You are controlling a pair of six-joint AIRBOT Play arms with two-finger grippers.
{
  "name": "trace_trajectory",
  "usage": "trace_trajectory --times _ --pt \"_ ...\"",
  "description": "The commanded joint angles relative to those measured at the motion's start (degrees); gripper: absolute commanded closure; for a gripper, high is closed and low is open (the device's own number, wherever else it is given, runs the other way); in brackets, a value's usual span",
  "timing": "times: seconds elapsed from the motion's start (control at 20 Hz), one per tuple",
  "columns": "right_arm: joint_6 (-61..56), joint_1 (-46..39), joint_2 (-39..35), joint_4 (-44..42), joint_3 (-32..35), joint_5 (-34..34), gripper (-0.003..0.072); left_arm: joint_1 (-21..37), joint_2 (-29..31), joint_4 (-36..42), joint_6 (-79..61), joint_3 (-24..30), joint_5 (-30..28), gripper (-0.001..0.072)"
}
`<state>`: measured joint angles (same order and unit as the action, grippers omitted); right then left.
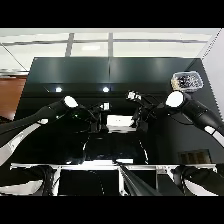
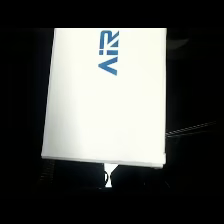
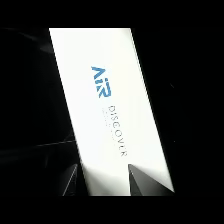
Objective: Fold the box and place the chain.
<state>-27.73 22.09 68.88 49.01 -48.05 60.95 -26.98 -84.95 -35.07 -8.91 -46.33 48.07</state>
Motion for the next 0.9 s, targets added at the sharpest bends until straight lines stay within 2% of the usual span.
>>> trace_trajectory --times 0.0,0.05,0.1,0.15,0.25,0.5,0.85 --pt "-12.2 -2.1 -2.3 -0.8 -2.5 3.8 0.0314 0.0 0.0 0.0 -0.1 0.0 -0.1 0.0372" --pt "-19.6 -3.9 -3.1 -1.7 -2.5 4.9 0.0317 0.0 0.0 0.0 -0.1 0.0 -0.1 0.0372" --pt "-24.3 -5.7 -3.2 -3.7 -2.2 7.3 0.0464 0.0 0.0 0.0 -0.1 0.0 -0.1 0.0373" --pt "-24.4 -7.1 -3.2 -7.5 -0.9 9.3 0.0684 0.0 0.0 0.0 -0.1 0.0 -0.1 0.0372" --pt "-24.1 -8.6 -3.1 -15.2 3.6 8.7 0.0672 0.0 0.0 0.0 -0.1 0.0 -0.1 0.0372" --pt "-23.9 -8.7 -2.2 -30.1 11.2 -1.2 0.0671 0.0 0.0 0.0 -0.1 0.0 -0.1 0.0372" --pt "-26.1 -8.7 4.5 -30.4 11.4 -2.3 0.0671 0.0 0.0 0.0 -0.1 0.0 -0.1 0.0372"
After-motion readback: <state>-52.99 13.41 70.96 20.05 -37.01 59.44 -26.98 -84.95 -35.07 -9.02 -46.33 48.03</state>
